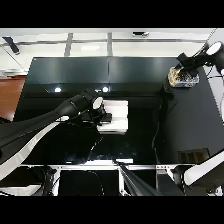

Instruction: Fold the box and place the chain.

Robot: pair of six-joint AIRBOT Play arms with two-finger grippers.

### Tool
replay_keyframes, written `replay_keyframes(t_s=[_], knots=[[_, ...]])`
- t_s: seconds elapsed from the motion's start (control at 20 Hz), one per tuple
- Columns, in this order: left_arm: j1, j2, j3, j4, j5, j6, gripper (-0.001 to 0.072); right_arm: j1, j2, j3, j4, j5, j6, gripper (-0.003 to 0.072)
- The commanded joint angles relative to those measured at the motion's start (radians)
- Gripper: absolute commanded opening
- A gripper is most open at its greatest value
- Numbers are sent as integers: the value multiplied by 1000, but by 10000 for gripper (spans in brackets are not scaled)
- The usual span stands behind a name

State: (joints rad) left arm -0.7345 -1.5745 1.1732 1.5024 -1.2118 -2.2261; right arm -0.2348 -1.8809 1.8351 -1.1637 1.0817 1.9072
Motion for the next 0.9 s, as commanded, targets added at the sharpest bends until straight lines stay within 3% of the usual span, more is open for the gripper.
replay_keyframes(t_s=[0.0, 0.45, 0.6, 0.7, 0.85], knots=[[1, 0, 0, 0, 3, 0, 27, -1, 133, 11, -17, 26, -137, 13], [1, 0, 0, 0, 3, 0, 27, 2, 555, 11, 30, 69, -226, 13], [1, 0, 0, 0, 3, 0, 27, 19, 666, 10, 81, 205, -323, 13], [1, 0, 0, 0, 3, 0, 27, 100, 726, 4, -9, 322, -335, 13], [1, 0, 0, -1, 3, 0, 27, 258, 802, -82, -23, 422, -341, 13]])
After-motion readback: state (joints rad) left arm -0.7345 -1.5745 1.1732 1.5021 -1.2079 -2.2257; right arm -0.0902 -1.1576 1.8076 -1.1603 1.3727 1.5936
